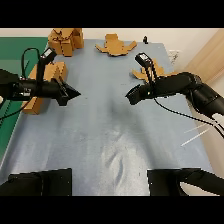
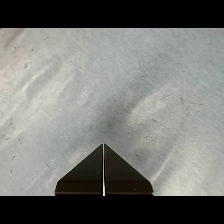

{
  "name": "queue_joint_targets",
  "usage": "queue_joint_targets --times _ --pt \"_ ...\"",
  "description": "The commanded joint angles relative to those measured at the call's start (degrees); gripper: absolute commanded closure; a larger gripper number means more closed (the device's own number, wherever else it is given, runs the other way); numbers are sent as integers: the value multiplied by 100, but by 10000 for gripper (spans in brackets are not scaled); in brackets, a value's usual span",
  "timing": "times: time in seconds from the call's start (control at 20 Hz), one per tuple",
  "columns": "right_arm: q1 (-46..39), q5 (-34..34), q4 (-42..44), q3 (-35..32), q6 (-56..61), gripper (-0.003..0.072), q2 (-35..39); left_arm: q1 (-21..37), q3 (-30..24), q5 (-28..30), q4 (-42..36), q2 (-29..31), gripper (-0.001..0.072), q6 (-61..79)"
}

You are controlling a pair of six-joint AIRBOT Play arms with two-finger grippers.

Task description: Fold the box.

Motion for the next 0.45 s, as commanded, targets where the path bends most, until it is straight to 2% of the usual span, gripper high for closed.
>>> queue_joint_targets --times 0.0,0.4 --pt "0 -11 4 -2 0 677 -4 -236 4 -125 -44 7 693 -4" --pt "0 -11 4 -2 0 676 -4 -236 4 -153 -57 7 693 -4"
